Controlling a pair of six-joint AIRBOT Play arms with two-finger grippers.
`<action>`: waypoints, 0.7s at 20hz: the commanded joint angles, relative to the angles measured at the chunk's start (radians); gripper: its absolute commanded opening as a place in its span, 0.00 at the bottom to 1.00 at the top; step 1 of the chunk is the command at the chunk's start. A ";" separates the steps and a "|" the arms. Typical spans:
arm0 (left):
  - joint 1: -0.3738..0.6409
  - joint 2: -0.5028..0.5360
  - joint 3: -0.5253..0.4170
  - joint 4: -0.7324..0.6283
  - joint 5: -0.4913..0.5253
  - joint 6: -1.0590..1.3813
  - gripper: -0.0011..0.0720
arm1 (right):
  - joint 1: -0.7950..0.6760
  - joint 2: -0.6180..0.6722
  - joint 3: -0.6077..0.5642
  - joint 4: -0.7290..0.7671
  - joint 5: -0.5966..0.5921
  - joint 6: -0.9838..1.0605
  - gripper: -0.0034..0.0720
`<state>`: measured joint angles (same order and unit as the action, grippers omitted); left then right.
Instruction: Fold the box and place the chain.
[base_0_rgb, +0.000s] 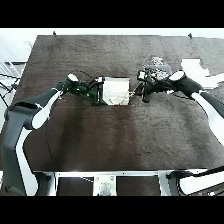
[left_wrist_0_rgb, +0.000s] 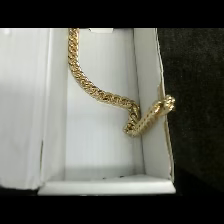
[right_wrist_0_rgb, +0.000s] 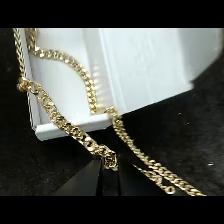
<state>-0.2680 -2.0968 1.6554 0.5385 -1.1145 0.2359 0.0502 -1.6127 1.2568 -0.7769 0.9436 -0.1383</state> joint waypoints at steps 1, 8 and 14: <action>0.000 0.000 0.000 0.000 0.000 0.000 0.74 | -0.003 0.109 0.000 0.073 0.016 0.034 0.06; 0.000 0.000 0.000 0.000 0.000 0.000 0.74 | 0.024 0.253 0.001 0.259 0.019 0.042 0.06; 0.000 0.000 0.000 0.000 0.000 0.000 0.74 | 0.095 0.257 0.007 0.283 -0.010 0.053 0.06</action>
<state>-0.2680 -2.0968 1.6554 0.5385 -1.1145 0.2363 0.1158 -1.3617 1.2613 -0.5148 0.9535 -0.0967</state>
